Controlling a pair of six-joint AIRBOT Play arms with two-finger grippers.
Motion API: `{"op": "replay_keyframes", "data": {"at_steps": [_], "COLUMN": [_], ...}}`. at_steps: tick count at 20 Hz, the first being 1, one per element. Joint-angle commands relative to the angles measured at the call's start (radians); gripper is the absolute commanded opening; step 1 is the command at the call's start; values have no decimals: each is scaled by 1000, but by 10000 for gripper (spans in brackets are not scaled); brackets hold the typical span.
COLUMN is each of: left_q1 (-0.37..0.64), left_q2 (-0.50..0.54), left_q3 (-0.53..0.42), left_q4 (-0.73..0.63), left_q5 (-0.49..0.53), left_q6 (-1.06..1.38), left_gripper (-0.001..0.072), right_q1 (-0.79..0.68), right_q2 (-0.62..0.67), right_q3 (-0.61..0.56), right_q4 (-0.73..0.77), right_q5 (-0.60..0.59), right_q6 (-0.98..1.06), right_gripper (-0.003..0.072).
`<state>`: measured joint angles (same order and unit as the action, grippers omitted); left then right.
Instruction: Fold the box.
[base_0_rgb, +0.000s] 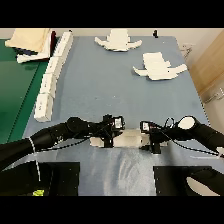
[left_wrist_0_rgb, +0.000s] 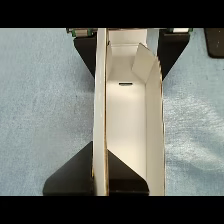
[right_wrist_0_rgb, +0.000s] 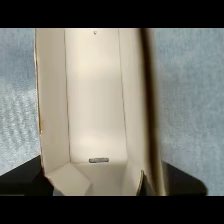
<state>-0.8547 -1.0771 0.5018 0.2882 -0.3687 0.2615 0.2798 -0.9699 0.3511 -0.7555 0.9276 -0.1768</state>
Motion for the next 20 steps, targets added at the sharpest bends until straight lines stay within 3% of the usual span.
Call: {"op": "replay_keyframes", "data": {"at_steps": [1,3,20], "left_q1": [0,0,0], "left_q2": [0,0,0], "left_q3": [1,1,1], "left_q4": [0,0,0], "left_q5": [0,0,0], "left_q6": [0,0,0], "left_gripper": [14,14,14], "right_q1": [0,0,0], "right_q2": [-2,-2,-2], "right_q3": [0,0,0], "right_q4": [5,4,-5], "right_q5": [-8,-1,-12], "right_q6": [-8,-8,48], "right_gripper": [650,534,530]}}
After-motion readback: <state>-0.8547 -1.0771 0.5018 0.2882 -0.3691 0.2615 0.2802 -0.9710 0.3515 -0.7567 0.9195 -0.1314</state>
